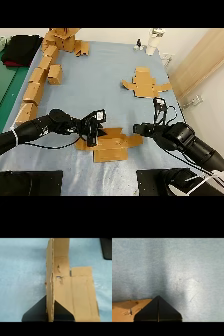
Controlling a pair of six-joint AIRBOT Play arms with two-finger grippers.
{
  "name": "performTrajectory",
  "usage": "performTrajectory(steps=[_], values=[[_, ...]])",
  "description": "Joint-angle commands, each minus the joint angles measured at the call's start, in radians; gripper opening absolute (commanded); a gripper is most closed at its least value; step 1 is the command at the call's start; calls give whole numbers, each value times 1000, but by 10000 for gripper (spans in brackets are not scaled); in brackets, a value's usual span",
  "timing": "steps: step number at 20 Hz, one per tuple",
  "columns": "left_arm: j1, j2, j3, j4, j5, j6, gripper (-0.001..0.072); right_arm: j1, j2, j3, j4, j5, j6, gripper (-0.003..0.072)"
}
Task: Fold the box.
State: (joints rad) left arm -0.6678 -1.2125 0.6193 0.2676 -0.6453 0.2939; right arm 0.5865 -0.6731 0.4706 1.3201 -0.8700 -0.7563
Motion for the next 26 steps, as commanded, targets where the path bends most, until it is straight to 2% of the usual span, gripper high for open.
performTrajectory(steps=[1,26], values=[[0,-1,-2,3,-28,-26,12,1,0,1,4,2,0,4],[0,-4,9,6,-19,-48,13,1,-1,1,68,-6,-39,4]])
